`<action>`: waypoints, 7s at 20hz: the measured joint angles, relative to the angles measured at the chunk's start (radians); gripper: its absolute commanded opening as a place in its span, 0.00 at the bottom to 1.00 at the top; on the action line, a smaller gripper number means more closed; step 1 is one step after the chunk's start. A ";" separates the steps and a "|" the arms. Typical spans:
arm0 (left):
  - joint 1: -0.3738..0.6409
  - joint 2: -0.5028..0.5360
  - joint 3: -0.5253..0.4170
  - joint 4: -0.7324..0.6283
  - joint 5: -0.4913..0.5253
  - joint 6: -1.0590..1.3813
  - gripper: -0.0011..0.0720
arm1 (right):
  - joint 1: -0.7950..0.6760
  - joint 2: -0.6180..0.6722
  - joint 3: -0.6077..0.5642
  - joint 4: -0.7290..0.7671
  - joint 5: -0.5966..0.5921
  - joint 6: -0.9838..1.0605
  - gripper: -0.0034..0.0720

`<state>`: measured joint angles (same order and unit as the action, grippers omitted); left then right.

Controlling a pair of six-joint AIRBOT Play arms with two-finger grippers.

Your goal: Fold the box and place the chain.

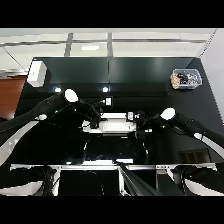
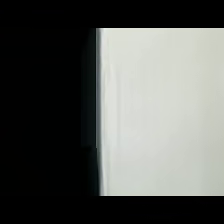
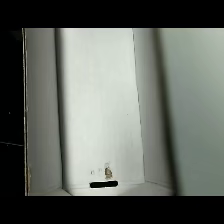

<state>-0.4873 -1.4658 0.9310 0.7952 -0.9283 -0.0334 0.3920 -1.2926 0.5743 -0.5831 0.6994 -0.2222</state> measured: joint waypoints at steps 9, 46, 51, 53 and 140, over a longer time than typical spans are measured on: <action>0.000 0.000 0.000 -0.002 -0.005 0.000 0.51 | 0.000 -0.001 0.000 -0.005 -0.007 0.009 0.67; 0.116 -0.003 -0.025 -0.224 0.042 -0.686 0.05 | 0.000 -0.001 0.000 -0.005 -0.003 0.005 0.23; 0.206 0.253 -0.083 -0.124 0.037 -0.754 0.05 | 0.000 -0.001 0.000 -0.005 -0.003 0.005 0.23; 0.222 0.367 -0.180 -0.135 0.059 -0.669 0.05 | 0.000 -0.001 0.000 -0.005 -0.003 0.005 0.23; 0.306 0.048 -0.232 -0.311 -0.175 -0.900 0.90 | 0.000 -0.001 0.000 -0.005 -0.004 0.006 0.23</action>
<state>-0.1814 -1.4181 0.6994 0.4839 -1.1030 -0.9333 0.3920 -1.2934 0.5743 -0.5877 0.6952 -0.2165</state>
